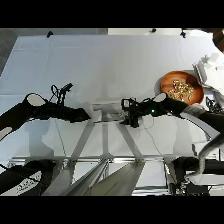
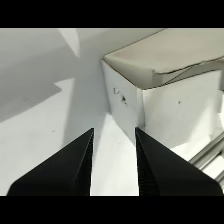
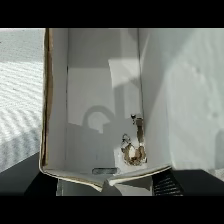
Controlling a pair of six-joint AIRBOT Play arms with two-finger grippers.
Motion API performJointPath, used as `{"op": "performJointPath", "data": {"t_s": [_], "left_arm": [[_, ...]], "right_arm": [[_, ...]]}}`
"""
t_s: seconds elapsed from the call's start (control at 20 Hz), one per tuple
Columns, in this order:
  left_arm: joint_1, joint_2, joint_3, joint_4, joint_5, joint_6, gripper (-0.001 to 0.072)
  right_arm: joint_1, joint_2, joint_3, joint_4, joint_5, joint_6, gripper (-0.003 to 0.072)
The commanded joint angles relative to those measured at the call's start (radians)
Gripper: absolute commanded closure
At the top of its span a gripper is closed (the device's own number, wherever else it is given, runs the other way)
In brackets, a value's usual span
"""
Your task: Fold the box and place the chain.
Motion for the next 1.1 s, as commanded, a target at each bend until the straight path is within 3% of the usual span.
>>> {"op": "performJointPath", "data": {"t_s": [0.0, 0.4, 0.45, 0.5, 0.55, 0.85, 0.95, 1.05], "left_arm": [[0.000, 0.001, 0.000, -0.038, 0.005, 0.001, 0.0416], [-0.002, 0.037, 0.000, -0.037, 0.021, 0.004, 0.0414], [-0.002, 0.039, 0.000, -0.037, 0.030, 0.005, 0.0377], [-0.002, 0.039, 0.000, -0.037, 0.032, 0.004, 0.0272], [-0.002, 0.039, 0.000, -0.037, 0.033, 0.005, 0.0219], [-0.033, 0.037, 0.000, 0.012, 0.065, 0.004, 0.0183], [-0.061, 0.036, 0.000, 0.064, 0.076, 0.003, 0.0118], [-0.083, 0.036, 0.000, 0.045, 0.082, 0.004, 0.0118]], "right_arm": [[0.000, 0.000, 0.001, 0.000, 0.000, 0.000, 0.0165], [0.000, 0.000, 0.001, 0.000, 0.000, 0.000, 0.0165], [0.000, 0.000, 0.001, 0.000, 0.000, 0.000, 0.0165], [0.000, 0.000, 0.001, 0.000, 0.000, 0.000, 0.0165], [0.000, 0.000, 0.001, 0.000, 0.000, 0.000, 0.0165], [0.000, 0.000, 0.001, 0.000, 0.000, 0.000, 0.0165], [0.000, 0.000, 0.001, 0.000, 0.000, 0.000, 0.0165], [0.000, 0.000, 0.001, 0.000, 0.000, 0.000, 0.0165]]}}
